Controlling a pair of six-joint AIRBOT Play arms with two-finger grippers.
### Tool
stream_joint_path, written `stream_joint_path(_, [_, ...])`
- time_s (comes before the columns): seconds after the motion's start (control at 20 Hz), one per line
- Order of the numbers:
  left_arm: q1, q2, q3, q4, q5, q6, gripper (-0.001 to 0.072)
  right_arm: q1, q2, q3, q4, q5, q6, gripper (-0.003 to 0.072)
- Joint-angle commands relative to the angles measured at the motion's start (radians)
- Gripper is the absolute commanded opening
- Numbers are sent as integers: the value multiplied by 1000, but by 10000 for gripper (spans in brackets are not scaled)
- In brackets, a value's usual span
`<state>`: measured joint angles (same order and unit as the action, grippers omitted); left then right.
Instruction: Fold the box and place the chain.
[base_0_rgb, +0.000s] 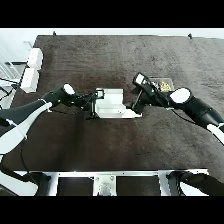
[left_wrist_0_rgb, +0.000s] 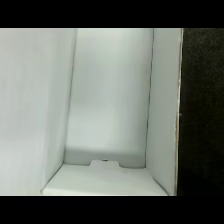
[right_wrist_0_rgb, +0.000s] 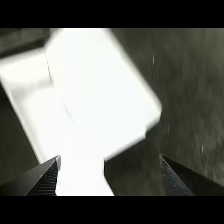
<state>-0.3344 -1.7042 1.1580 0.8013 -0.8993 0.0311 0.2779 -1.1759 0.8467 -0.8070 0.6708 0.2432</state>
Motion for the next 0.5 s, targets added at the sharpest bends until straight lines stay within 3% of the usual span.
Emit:
stream_joint_path(0.0, [1,0,0,-1,1,0,529,-22,-25,-42,-77,1,-131,720])
stream_joint_path(0.3, [1,0,0,-1,1,0,529,-39,-132,-30,-48,7,-283,718])
stream_joint_path(0.45, [1,0,0,0,1,0,529,-39,-183,17,-14,94,-313,717])
